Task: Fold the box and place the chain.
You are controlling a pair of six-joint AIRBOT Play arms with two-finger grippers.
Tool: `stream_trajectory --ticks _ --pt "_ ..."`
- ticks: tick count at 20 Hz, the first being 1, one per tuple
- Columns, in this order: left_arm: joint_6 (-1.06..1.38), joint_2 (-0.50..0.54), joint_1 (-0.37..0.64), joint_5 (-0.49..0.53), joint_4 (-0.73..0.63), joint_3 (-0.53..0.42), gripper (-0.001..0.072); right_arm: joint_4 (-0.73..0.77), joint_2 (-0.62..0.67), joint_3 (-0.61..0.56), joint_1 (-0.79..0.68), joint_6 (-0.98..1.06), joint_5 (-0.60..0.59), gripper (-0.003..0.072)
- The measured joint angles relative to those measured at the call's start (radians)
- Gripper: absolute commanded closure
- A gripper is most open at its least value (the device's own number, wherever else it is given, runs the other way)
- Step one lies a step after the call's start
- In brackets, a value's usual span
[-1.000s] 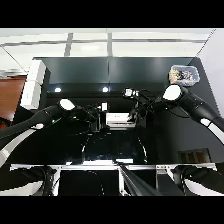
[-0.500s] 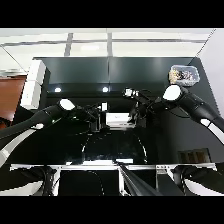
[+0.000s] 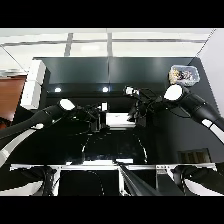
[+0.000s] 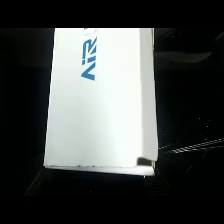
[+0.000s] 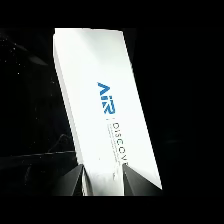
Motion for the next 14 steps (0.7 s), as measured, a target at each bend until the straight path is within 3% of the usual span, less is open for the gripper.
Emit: stream_trajectory --ticks 3,4,14 --pt "0.000 0.000 0.000 0.000 0.000 0.000 0.0339 -0.001 0.000 0.000 0.000 0.006 0.000 0.0399" --pt "0.000 0.000 0.000 0.000 0.000 0.000 0.0339 -0.002 0.000 0.000 0.000 0.006 0.000 0.0496" --pt "0.000 0.000 0.000 0.001 0.000 0.000 0.0339 -0.009 0.000 0.000 0.014 0.010 -0.016 0.0495"
